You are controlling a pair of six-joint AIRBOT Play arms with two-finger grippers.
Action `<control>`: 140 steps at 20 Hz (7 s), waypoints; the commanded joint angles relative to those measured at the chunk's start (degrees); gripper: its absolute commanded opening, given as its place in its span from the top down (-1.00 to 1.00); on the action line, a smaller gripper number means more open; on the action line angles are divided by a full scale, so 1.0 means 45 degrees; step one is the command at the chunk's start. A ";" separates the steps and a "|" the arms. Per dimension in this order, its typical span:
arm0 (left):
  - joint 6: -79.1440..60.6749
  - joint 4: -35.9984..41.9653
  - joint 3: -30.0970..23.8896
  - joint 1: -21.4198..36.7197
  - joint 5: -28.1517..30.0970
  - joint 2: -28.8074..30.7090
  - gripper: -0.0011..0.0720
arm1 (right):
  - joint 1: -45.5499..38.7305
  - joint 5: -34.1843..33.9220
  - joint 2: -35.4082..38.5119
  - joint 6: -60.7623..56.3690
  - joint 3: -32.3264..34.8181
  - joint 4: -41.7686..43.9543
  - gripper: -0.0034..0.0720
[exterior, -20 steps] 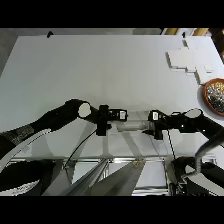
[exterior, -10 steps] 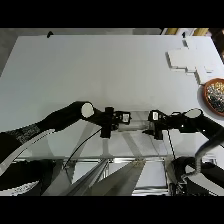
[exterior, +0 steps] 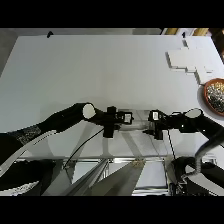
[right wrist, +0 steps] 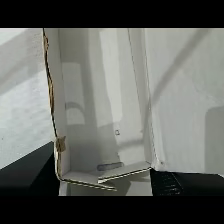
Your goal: Fold the box and place the chain.
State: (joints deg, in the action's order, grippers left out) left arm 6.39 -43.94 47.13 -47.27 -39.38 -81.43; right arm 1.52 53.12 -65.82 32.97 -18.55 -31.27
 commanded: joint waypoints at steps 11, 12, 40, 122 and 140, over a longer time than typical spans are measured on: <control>0.0121 0.0413 0.0000 -0.0311 0.0029 -0.0049 -0.74 | 0.0005 0.0010 -0.0005 0.0000 0.0000 0.0005 0.00; 0.0500 0.0282 0.0000 -0.0282 0.0034 0.0000 -0.69 | 0.0005 0.0010 -0.0005 0.0000 0.0000 0.0005 0.00; 2.0065 -0.2166 -0.1282 0.1583 -0.1676 0.1132 0.96 | 0.0005 0.0010 -0.0005 0.0000 0.0000 0.0005 0.00; 2.8171 -0.6368 0.2623 -0.1821 -0.2628 -0.0437 -0.14 | 0.0005 0.0010 -0.0005 0.0000 0.0000 0.0010 0.00; 3.0906 -0.7883 0.6203 -0.2186 -0.6649 -0.3138 0.09 | 0.0005 0.0010 -0.0005 0.0000 0.0000 0.0005 0.00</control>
State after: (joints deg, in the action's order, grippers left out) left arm 143.85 -78.65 74.39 -56.95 -68.16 -94.06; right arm 1.52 53.15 -65.82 32.97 -18.55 -31.24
